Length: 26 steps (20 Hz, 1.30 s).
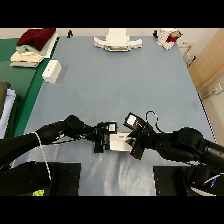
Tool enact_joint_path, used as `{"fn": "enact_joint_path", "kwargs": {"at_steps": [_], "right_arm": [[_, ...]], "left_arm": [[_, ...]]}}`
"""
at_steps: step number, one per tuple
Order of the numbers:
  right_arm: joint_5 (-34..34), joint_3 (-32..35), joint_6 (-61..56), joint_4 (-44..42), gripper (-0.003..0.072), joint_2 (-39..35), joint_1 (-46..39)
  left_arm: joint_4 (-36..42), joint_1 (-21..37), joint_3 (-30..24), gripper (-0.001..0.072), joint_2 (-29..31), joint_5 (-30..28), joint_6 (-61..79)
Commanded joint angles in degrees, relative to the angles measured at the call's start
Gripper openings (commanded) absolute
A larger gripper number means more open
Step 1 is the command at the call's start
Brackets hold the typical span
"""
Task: Fold the box.
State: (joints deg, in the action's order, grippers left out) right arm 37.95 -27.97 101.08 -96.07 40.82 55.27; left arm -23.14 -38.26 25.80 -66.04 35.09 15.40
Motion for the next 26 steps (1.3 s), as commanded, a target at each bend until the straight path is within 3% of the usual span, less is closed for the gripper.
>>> {"fn": "enact_joint_path", "kwargs": {"at_steps": [1, 2, 3, 11, 20, 23, 25, 26], "right_arm": [[-0.3, -1.0, 6.7, 1.1, 0.0444, -0.1, 0.5], [0.0, -1.0, 9.3, 1.1, 0.0518, -0.1, 0.5], [0.7, -1.0, 11.2, 1.1, 0.0534, 0.0, 0.5], [3.0, -1.0, 18.6, -0.3, 0.0534, 4.7, 2.4], [-2.7, -1.0, 18.4, 9.5, 0.0527, 6.0, 6.3], [-4.6, -1.0, 18.4, 11.5, 0.0506, 6.0, 6.3], [-4.5, -1.0, 18.4, 11.4, 0.0381, 6.0, 6.3], [-4.5, -1.0, 18.5, 11.4, 0.0380, 6.0, 6.3]], "left_arm": [[0.0, 0.0, 0.0, 0.0476, 0.0, 0.0, 0.0], [0.0, 0.0, 0.0, 0.0477, 0.0, 0.0, 0.0], [0.0, 0.0, 0.0, 0.0476, 0.0, 0.0, 0.0], [0.0, 0.0, 0.0, 0.0476, 0.0, 0.0, 0.0], [0.0, 0.0, 0.0, 0.0477, 0.0, 0.0, 0.0], [0.0, 0.0, 0.0, 0.0476, 0.0, 0.0, 0.0], [0.0, 0.0, 0.0, 0.0477, 0.0, 0.0, 0.0], [0.0, 0.0, 0.0, 0.0477, 0.0, 0.0, 0.0]]}}
